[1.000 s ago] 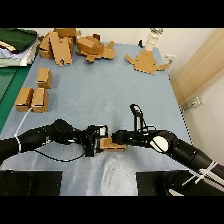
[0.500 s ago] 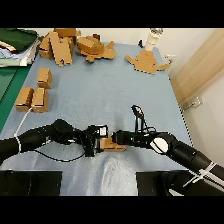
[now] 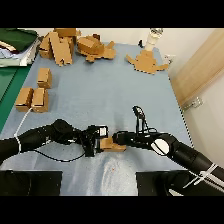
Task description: Fold the box.
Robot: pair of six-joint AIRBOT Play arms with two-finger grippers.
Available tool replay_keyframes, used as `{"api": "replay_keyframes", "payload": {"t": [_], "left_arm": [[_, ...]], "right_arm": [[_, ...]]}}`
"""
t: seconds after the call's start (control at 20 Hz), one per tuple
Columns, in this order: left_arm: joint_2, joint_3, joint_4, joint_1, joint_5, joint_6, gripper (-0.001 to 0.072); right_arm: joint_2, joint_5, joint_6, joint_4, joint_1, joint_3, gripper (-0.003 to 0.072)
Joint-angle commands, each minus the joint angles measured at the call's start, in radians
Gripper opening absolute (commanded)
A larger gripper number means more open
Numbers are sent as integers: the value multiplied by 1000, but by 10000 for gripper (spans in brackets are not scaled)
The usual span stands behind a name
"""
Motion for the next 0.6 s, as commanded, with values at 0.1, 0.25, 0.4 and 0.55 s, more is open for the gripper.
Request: {"api": "replay_keyframes", "payload": {"t": [0.1,0.25,0.4,0.55], "left_arm": [[0,0,0,1,1,0,471],[-1,0,0,1,2,9,470],[0,0,0,1,2,8,471],[0,0,0,1,18,-9,471]], "right_arm": [[44,-27,0,-21,0,3,7],[64,-61,34,-22,-7,3,7],[92,-98,53,-26,-77,9,7],[93,-96,62,-97,-201,30,7]]}}
